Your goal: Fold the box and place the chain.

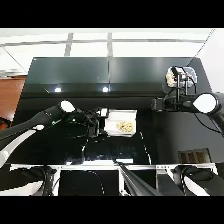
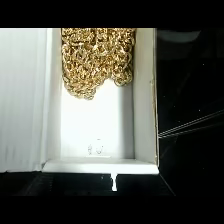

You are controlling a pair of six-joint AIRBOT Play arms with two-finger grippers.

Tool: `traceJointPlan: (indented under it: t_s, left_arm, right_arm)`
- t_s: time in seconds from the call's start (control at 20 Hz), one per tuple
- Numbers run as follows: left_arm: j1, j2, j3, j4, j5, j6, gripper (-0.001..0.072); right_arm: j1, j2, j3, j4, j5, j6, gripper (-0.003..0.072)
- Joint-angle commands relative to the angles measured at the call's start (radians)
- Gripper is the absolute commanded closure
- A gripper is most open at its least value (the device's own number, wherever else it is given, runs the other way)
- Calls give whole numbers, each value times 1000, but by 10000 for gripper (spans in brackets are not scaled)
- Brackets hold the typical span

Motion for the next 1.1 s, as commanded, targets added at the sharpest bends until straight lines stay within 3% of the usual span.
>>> traceJointPlan:
  t_s: [0.0, 0.15, 0.2, 0.25, 0.4, 0.55, 0.75, 1.05]
  left_arm:
    - [-1, -2, 2, 0, -6, -1, 306]
    - [0, -2, 2, 1, -3, -1, 307]
    - [0, -2, 2, 1, -3, -1, 307]
    - [0, -2, 2, 1, -3, -1, 307]
    - [0, 0, 2, 1, -3, -1, 306]
    - [0, 0, 3, 1, -2, -1, 306]
    - [0, 0, 4, 0, -6, -1, 306]
    - [0, 0, 4, 1, -8, -1, 305]
  right_arm:
    - [2, 0, 0, 0, 1, -6, 412]
    - [15, -17, 0, 5, -2, -86, 393]
    - [14, -37, 0, 48, -27, -89, 98]
    - [14, -66, 2, 101, -59, -119, 16]
    - [14, -188, 58, 311, -86, -265, 17]
    - [14, -273, 81, 596, 50, -623, 18]
    - [14, -266, 89, 554, 247, -1021, 18]
    - [88, -267, 89, 462, 241, -1104, 19]
